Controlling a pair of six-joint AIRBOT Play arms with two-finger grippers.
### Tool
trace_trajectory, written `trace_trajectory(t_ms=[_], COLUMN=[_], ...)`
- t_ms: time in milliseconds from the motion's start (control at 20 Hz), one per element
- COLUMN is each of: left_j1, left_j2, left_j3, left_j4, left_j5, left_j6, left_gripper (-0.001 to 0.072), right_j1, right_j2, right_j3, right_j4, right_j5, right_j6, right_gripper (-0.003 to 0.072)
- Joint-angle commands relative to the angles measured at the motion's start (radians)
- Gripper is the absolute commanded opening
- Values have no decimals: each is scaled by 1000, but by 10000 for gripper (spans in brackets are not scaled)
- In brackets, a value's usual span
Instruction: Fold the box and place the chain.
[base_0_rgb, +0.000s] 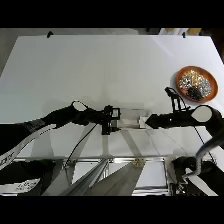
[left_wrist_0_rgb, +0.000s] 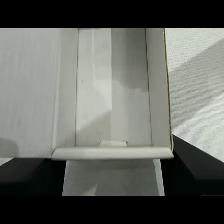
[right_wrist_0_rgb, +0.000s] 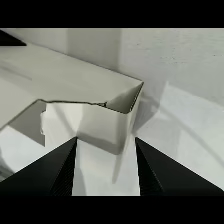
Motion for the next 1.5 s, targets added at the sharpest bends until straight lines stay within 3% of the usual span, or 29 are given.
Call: trace_trajectory(t_ms=[0, 400, 600, 1150, 1200, 1450], left_j1=[1, 1, 1, 1, 1, 1], left_j2=[0, 0, 0, 0, 0, 0], left_j3=[0, 0, 0, 0, 0, 0], left_j4=[0, 0, 0, 0, 0, 0], left_j5=[0, 0, 0, 0, 0, 0], left_j6=[0, 0, 0, 0, 0, 0], left_gripper=[389, 389, 389, 389, 389, 389], right_j1=[161, 403, 434, 453, 453, 453], right_j2=[-59, -274, -314, -346, -346, -346], right_j3=[83, 211, 219, 219, 219, 219], right_j4=[-205, -436, -489, -548, -548, -548], right_j5=[-16, 15, 20, 25, 24, 14], right_j6=[271, 648, 741, 847, 847, 846], right_gripper=[416, 413, 329, 258, 197, 59])
